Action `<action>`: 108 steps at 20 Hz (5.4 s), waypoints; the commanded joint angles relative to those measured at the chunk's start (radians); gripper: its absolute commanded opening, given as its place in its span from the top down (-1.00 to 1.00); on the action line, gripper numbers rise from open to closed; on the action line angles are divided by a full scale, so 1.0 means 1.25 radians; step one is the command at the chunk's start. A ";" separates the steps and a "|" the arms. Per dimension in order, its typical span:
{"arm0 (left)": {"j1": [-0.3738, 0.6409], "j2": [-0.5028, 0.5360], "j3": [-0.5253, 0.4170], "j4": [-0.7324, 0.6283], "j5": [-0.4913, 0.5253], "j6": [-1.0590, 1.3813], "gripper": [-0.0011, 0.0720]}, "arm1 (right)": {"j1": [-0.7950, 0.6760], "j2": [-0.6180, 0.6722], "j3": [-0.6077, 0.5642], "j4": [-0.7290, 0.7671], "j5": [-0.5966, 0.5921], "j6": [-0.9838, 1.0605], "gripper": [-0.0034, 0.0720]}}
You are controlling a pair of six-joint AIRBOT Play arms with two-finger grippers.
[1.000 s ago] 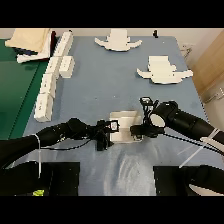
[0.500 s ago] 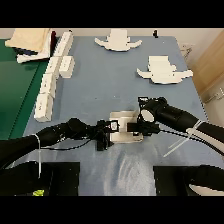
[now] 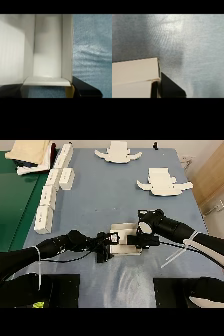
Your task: Fold the box.
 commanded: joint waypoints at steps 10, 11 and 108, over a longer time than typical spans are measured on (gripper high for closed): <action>0.000 0.000 0.000 0.000 0.001 -0.001 -0.47 | -0.001 0.082 0.000 0.017 0.006 -0.025 -0.26; 0.000 0.000 0.000 0.000 0.000 -0.001 -0.47 | -0.001 0.094 0.000 0.025 0.012 -0.026 -0.31; 0.000 0.000 0.000 0.000 0.000 -0.001 -0.47 | 0.132 0.365 -0.299 0.067 -0.513 -1.423 -0.47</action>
